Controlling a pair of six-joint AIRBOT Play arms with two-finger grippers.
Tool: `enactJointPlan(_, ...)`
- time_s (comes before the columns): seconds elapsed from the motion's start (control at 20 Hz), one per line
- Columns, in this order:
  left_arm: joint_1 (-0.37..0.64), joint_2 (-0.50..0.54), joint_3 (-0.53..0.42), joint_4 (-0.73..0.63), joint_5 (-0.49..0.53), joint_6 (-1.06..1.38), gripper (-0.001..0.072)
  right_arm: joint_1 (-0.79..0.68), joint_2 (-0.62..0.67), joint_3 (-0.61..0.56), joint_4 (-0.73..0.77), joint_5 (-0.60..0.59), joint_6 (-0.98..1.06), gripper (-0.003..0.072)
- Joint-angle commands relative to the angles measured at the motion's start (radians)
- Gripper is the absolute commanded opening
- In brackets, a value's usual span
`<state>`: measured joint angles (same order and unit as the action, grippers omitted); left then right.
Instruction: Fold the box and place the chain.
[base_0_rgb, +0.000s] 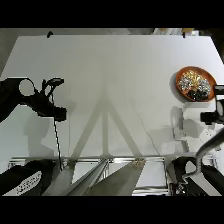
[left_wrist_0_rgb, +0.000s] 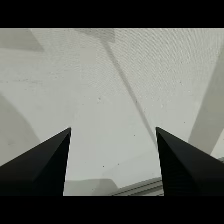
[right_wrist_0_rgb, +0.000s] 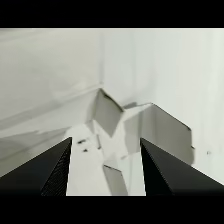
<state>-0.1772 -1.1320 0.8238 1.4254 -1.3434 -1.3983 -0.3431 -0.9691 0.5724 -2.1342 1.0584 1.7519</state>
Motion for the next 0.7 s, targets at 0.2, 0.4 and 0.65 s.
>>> enactJointPlan(0.2, 0.001, 0.001, 0.0, 0.0, 0.0, 0.0, 0.0579, -0.249, -0.032, 0.001, -0.009, -0.102, -0.076, 0.0478)
enactJointPlan(0.4, 0.001, 0.001, 0.0, 0.0, 0.0, 0.0, 0.0579, -0.249, -0.033, 0.001, -0.013, -0.164, -0.165, 0.0478)
enactJointPlan(0.65, 0.001, 0.001, 0.0, 0.0, 0.0, 0.0, 0.0579, -0.249, -0.013, 0.001, -0.011, -0.165, -0.207, 0.0397)
